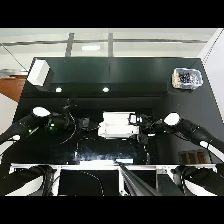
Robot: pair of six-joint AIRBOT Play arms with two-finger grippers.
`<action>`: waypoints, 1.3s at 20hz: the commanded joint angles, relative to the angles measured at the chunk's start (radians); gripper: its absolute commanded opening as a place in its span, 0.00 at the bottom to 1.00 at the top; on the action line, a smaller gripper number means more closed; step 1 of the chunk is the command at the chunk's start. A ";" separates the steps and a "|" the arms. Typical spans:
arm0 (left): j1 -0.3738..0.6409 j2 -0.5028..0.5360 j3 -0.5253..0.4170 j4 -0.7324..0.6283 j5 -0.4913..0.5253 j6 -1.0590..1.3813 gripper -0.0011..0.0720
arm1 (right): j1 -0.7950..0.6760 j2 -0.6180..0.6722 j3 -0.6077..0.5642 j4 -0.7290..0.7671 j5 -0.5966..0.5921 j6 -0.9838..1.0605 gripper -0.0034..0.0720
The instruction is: Fold the box and place the chain.
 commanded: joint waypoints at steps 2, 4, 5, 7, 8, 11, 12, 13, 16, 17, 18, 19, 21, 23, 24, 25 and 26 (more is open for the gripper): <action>-0.032 0.011 0.046 0.000 -0.044 0.003 0.98 | 0.000 0.000 0.000 0.001 0.000 0.000 0.66; -0.097 0.010 0.046 0.000 0.014 0.002 0.96 | 0.000 0.000 0.000 0.001 0.000 0.000 0.66; -0.132 0.010 0.046 0.001 0.052 -0.010 0.95 | 0.000 0.000 0.000 0.001 0.000 0.000 0.66; -0.193 0.010 0.046 0.001 0.117 -0.036 0.79 | 0.000 0.000 0.000 0.001 -0.001 0.000 0.66; -0.210 0.010 0.046 0.001 0.135 -0.036 0.79 | 0.000 0.000 0.000 0.001 -0.001 0.000 0.66; -0.233 0.010 0.046 0.001 0.166 -0.065 0.77 | 0.000 0.000 0.000 0.001 0.000 0.000 0.66; -0.238 0.010 0.047 0.001 0.174 -0.065 0.77 | 0.000 0.000 0.000 0.001 -0.001 0.000 0.66; -0.245 0.010 0.048 0.003 0.185 -0.065 0.77 | 0.000 0.000 0.000 0.001 -0.001 0.000 0.66; -0.289 0.010 0.087 0.108 0.238 -0.153 0.77 | 0.000 0.000 0.000 0.001 0.000 0.000 0.66; -0.309 0.010 0.107 0.174 0.260 -0.218 0.77 | 0.000 0.000 0.000 0.001 0.000 0.000 0.66; -0.331 0.010 0.129 0.250 0.279 -0.291 0.77 | 0.000 0.000 0.000 0.001 0.000 0.000 0.66; -0.352 0.009 0.150 0.319 0.286 -0.361 0.77 | 0.000 0.000 0.000 0.001 0.000 0.000 0.66; -0.386 -0.001 0.183 0.426 0.280 -0.480 0.77 | 0.000 0.000 0.000 0.001 -0.001 0.000 0.66; -0.408 -0.020 0.206 0.481 0.269 -0.549 0.77 | 0.000 0.000 0.000 0.001 -0.001 0.000 0.66; -0.418 -0.028 0.212 0.484 0.270 -0.558 0.77 | 0.000 0.000 0.000 0.000 -0.001 0.000 0.66; -0.425 -0.035 0.217 0.484 0.270 -0.560 0.77 | 0.000 0.000 0.000 0.001 -0.001 0.000 0.66; -0.430 -0.040 0.220 0.495 0.275 -0.583 0.77 | 0.000 0.000 0.000 0.001 -0.001 0.000 0.66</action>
